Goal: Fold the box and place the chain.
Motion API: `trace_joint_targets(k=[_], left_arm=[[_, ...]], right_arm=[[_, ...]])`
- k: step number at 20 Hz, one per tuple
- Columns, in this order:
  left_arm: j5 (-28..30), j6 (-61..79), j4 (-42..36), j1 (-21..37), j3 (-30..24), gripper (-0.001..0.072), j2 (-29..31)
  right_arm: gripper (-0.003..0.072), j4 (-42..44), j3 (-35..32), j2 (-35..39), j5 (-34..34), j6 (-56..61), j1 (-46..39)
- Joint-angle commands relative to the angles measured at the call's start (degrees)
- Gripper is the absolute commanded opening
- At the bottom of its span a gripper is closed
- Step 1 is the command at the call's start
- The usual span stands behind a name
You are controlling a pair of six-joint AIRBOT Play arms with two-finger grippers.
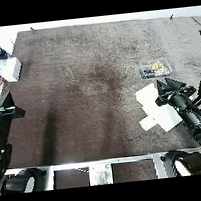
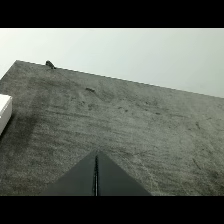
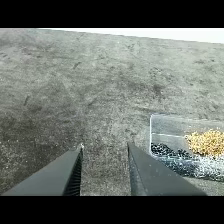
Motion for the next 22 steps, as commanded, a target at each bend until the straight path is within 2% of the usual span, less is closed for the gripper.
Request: trace_joint_targets(k=[1,8,11,13,15,18,22], left_arm=[[0.02,0.02,0.02,0.02,0.00,0.0010,0.02],[0.04,0.02,0.02,0.02,0.00,0.0011,0.02],[-0.02,0.02,0.02,0.02,0.00,0.0011,0.02],[-0.04,0.02,0.02,0.02,0.00,0.0011,0.02],[-0.02,0.02,0.02,0.02,0.00,0.0011,0.02],[-0.02,0.02,0.02,0.02,0.00,0.0011,0.02],[0.00,0.02,0.02,0.02,0.00,0.0011,0.02]], right_arm=[[0.0337,0.02,0.07,0.04,0.09,0.02,0.02],[0.0338,-1.55,0.70,0.02,-0.50,-1.18,0.00],[0.0338,-4.44,3.19,-0.92,-1.88,-1.31,-0.98],[0.0338,-4.48,6.32,-4.70,-0.61,-1.29,-4.48],[0.0338,-4.50,10.78,-10.08,4.66,0.52,-9.57],[0.0337,-4.74,20.65,-21.92,20.59,0.66,-21.42],[0.0337,-10.27,34.82,-37.99,40.54,2.32,-37.00]])
